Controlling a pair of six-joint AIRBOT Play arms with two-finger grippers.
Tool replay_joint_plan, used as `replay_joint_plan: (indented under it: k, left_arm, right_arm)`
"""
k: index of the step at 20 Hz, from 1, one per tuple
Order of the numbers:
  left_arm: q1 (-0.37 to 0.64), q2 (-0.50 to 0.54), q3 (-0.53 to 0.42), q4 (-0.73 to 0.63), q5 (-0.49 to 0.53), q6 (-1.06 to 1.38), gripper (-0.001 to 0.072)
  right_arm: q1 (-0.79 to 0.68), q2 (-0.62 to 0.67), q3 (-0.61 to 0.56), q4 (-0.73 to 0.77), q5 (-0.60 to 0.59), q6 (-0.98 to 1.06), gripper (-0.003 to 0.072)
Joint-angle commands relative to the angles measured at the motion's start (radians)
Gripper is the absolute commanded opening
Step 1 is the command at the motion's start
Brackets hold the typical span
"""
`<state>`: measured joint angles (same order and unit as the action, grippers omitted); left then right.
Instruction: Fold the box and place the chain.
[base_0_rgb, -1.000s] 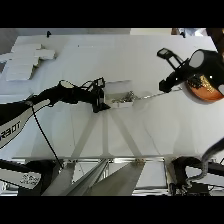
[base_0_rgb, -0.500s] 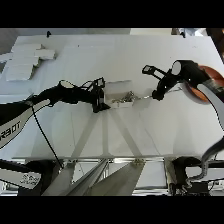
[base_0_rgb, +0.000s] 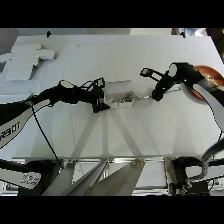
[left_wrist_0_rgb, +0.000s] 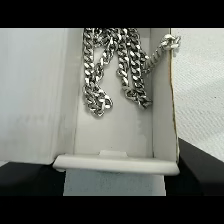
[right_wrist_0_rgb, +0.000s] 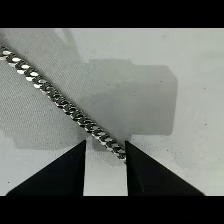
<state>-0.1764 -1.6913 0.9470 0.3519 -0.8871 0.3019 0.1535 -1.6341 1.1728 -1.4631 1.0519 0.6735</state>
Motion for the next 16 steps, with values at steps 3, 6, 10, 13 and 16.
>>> replay_joint_plan:
  k: [3, 6, 10, 13, 16]
  left_arm:
    - [0.0, 0.001, 0.001, 0.001, 0.0, 0.0, 0.0479]
    - [0.0, 0.001, 0.001, 0.0, 0.0, 0.0, 0.0479]
    - [0.0, 0.001, 0.001, 0.0, 0.0, 0.0, 0.0479]
    - [0.0, 0.001, 0.001, 0.0, 0.0, 0.0, 0.0479]
    - [0.0, 0.001, 0.001, 0.001, 0.0, 0.0, 0.0479]
  right_arm:
    - [0.001, -0.006, -0.001, 0.005, 0.005, 0.011, 0.0095]
    - [0.001, -0.005, -0.001, 0.005, 0.006, 0.037, 0.0018]
    - [0.02, 0.004, -0.001, 0.005, 0.023, 0.063, 0.0018]
    - [0.051, 0.029, -0.001, 0.009, 0.022, 0.063, 0.0018]
    - [0.078, 0.068, -0.001, 0.029, 0.022, 0.095, 0.0018]
